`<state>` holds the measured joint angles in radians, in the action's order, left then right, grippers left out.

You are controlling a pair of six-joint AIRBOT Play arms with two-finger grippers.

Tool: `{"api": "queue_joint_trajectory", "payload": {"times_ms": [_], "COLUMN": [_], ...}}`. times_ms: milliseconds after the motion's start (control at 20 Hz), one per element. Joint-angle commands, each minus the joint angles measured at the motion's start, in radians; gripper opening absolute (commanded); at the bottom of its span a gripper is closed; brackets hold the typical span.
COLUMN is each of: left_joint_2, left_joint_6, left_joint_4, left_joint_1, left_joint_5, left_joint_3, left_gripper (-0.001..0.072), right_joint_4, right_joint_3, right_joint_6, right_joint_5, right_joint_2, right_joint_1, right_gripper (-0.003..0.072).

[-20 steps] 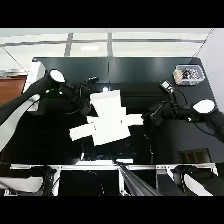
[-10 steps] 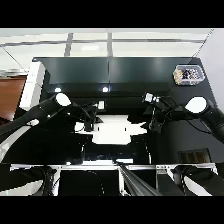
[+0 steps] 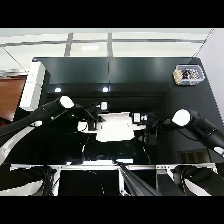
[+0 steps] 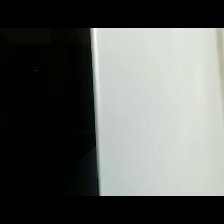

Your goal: Fold the box and place the chain.

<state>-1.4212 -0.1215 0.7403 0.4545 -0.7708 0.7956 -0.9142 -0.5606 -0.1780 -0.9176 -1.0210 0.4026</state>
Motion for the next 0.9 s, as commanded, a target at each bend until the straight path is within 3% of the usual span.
{"api": "queue_joint_trajectory", "payload": {"times_ms": [0, 200, 450, 750, 850], "left_joint_2": [-0.001, -0.001, -0.001, -0.001, 0.005], "left_joint_6": [-0.001, -0.001, -0.001, -0.001, -0.001], "left_joint_4": [0.003, 0.003, 0.003, 0.003, 0.003], "left_joint_1": [0.001, 0.001, 0.001, 0.001, 0.000], "left_joint_5": [0.008, 0.008, 0.004, 0.000, 0.000], "left_joint_3": [-0.001, -0.001, -0.001, -0.001, -0.001], "left_gripper": [0.0027, 0.0027, 0.0027, 0.0027, 0.0027], "right_joint_4": [-0.002, 0.122, 0.202, 0.132, 0.217], "right_joint_3": [0.056, 0.070, 0.059, -0.025, -0.042], "right_joint_6": [0.095, 0.133, 0.185, 0.186, 0.196], "right_joint_5": [0.056, 0.153, 0.401, 0.306, 0.229], "right_joint_2": [0.000, -0.051, -0.076, -0.060, -0.063], "right_joint_1": [0.042, 0.089, 0.164, 0.105, 0.043], "right_gripper": [0.0685, 0.0685, 0.0685, 0.0684, 0.0684]}}
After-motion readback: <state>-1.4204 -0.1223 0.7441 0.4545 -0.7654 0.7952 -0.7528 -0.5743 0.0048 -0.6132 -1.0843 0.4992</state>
